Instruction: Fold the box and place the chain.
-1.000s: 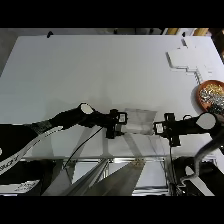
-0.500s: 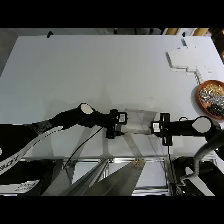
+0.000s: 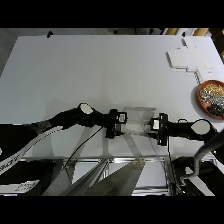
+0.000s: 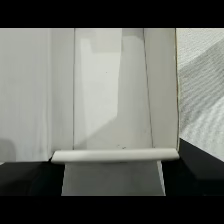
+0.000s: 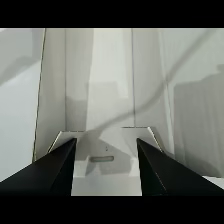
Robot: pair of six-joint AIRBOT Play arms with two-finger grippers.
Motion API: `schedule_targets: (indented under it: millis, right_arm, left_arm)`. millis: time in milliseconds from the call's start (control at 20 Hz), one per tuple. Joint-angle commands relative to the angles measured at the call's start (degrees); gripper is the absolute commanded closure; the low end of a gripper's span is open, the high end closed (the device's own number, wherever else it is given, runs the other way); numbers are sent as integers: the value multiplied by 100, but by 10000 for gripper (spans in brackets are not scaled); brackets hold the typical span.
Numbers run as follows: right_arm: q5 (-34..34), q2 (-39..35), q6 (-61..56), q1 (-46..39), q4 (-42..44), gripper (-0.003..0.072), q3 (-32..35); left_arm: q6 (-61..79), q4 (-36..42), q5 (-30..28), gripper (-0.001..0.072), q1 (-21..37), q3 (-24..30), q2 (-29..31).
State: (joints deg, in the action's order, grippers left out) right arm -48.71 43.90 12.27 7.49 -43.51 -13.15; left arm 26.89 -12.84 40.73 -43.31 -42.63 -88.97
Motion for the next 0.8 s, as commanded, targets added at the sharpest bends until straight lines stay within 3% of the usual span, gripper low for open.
schedule_targets:
  millis: [0, 100, 150, 250, 400, 500, 600, 750]
  right_arm:
    - [114, 2, -26, 7, 317, 238, 48]
    - [-79, -59, -374, 7, 186, 253, 42]
    - [-192, -146, -540, 4, 11, 316, 22]
    - [-708, -442, -997, 4, -599, 510, -199]
    - [-1672, -669, -2131, 0, -1539, 671, -787]
    - [-1875, -669, -3165, 0, -1847, 671, -1075]
    - [-1633, -669, -4496, 0, -2006, 671, -1241]
    - [-1185, -667, -5235, 0, -2212, 672, -1305]
  left_arm:
    - [9, 0, 2, 364, 0, 0, 0]
    - [9, 0, 2, 364, 0, 0, 0]
    - [9, 0, 2, 364, 0, 0, 0]
    - [9, 0, 0, 364, 0, 0, 0]
    - [9, 0, 2, 364, 0, 0, 0]
    - [9, 0, 0, 364, 0, 0, 0]
    - [9, 0, 0, 364, 0, 0, 0]
    - [9, 0, 0, 364, 0, 0, 0]
